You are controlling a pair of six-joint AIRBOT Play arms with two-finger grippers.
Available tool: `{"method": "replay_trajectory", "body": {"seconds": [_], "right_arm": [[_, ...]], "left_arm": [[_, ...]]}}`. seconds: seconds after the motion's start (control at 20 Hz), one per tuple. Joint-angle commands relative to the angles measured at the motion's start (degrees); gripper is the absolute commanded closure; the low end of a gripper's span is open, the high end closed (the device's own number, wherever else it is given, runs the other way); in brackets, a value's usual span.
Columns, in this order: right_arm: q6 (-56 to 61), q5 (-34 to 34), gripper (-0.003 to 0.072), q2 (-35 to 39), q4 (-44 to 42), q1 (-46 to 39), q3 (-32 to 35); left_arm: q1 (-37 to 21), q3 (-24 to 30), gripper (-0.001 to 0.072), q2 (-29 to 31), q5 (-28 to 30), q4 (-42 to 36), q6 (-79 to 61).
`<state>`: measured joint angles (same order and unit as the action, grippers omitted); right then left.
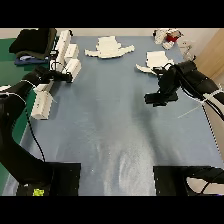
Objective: Fold the box.
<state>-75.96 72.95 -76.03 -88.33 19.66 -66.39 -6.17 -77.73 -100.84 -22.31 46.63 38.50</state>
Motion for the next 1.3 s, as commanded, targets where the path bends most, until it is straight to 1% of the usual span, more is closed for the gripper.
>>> {"method": "replay_trajectory", "body": {"seconds": [0.0,0.3,0.35,0.45,0.5,0.55,0.6,0.65,0.75,0.9,0.95,1.1,1.25], "right_arm": [[0.0,0.0,0.0684,0.0,0.0,0.0,-0.1],[0.0,0.0,0.0684,0.0,0.0,0.0,-0.1],[0.0,0.0,0.0684,0.0,0.0,0.0,-0.1],[0.0,0.0,0.0684,0.0,0.0,0.0,-0.1],[0.0,0.0,0.0684,0.0,0.0,0.0,-0.1],[0.0,0.0,0.0684,0.0,0.0,0.0,-0.1],[0.0,0.0,0.0684,0.0,0.0,0.0,-0.1],[0.0,0.0,0.0684,0.0,0.0,0.0,-0.1],[0.0,0.0,0.0684,0.0,0.0,0.0,-0.1],[0.0,0.0,0.0684,0.0,0.0,0.0,-0.1],[0.0,0.0,0.0684,0.0,0.0,0.0,-0.1],[0.0,0.0,0.0684,0.0,0.0,0.0,-0.1],[0.0,0.0,0.0684,0.0,0.0,0.0,-0.1]], "left_arm": [[0.0,-0.1,-0.0011,1.9,-2.7,-0.1,0.0],[0.0,-0.1,-0.0011,8.5,-4.5,0.0,0.0],[0.0,-0.1,-0.0011,9.9,-6.0,0.0,0.0],[0.0,-0.1,-0.0011,12.7,-11.0,0.0,0.0],[0.0,-0.1,0.0063,14.1,-14.1,-0.1,0.6],[0.0,-0.1,0.0315,15.4,-17.7,-0.1,1.5],[0.0,-0.1,0.0611,16.8,-21.8,-0.1,1.9],[0.1,0.0,0.0694,17.9,-24.9,-0.2,1.6],[0.3,0.0,0.0696,19.7,-29.8,-0.3,2.2],[0.9,0.2,0.07,22.4,-36.8,0.5,8.1],[1.7,1.0,0.07,23.7,-37.8,1.3,9.7],[6.6,7.3,0.0701,29.9,-37.7,6.6,14.3],[12.7,16.6,0.0701,36.8,-36.4,7.7,17.9]]}}
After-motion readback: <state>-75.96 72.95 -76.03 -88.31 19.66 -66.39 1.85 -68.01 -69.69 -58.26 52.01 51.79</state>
